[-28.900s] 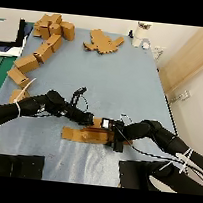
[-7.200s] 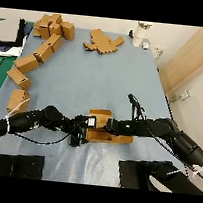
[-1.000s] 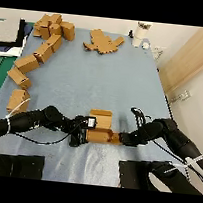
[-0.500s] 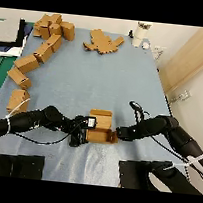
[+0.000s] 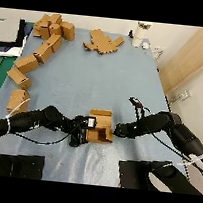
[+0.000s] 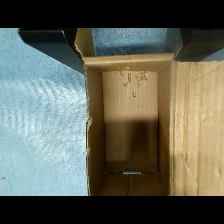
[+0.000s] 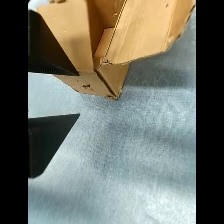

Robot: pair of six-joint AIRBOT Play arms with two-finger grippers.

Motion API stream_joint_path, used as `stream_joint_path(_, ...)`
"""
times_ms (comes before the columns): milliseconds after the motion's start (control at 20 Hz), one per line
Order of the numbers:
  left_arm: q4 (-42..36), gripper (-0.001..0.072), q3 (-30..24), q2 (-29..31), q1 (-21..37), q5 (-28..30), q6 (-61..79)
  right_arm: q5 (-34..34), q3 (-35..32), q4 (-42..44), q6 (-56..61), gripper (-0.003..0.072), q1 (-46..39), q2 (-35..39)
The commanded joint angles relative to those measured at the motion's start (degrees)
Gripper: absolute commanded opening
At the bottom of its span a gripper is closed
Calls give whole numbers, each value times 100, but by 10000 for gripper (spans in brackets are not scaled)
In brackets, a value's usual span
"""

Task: Fold the box.

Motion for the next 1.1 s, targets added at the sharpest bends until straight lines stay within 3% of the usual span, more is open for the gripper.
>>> stream_joint_path(0, 0, 477, 0, -2, 4, 0, 2, -4, 13, 31, -4, 371, 0, 2)
stream_joint_path(400, 0, 477, 0, -2, 4, 0, 2, -46, 13, 448, -197, 372, 227, -9)
stream_joint_path(500, 0, 477, 0, -2, 4, 0, 2, 76, 13, 442, -188, 443, 463, -9)
stream_joint_path(650, 0, 477, 0, -2, 4, 0, 2, 297, 17, 350, 125, 442, 682, -103)
stream_joint_path(900, 0, 477, 0, -2, 4, 0, 2, 308, 369, -584, 1554, 429, 1331, -796)
stream_joint_path(1050, 0, 477, 0, -2, 4, 0, 2, 291, 863, -1912, 3174, 429, 2234, -1156)
